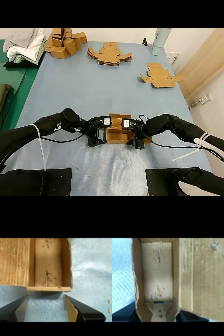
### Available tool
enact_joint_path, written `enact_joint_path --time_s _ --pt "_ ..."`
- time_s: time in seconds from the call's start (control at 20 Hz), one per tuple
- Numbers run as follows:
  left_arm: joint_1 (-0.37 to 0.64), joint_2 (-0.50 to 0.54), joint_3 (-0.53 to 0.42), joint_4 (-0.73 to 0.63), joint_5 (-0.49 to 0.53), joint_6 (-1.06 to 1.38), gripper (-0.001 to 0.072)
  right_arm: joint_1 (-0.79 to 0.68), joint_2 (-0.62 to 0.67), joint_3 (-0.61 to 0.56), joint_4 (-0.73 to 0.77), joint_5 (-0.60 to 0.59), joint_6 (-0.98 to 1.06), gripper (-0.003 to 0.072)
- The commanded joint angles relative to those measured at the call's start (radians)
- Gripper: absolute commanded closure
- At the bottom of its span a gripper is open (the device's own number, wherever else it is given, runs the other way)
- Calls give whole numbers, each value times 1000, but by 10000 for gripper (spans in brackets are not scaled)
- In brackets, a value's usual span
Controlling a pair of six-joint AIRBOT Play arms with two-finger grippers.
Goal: Fold the box.
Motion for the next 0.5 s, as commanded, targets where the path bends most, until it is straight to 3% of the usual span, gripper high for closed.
enact_joint_path --time_s 0.0,0.45 --pt "-37 0 -4 -6 58 -34 6 0 0 0 0 0 0 224" --pt "-89 -38 16 -53 67 -34 7 0 0 0 0 0 0 224"
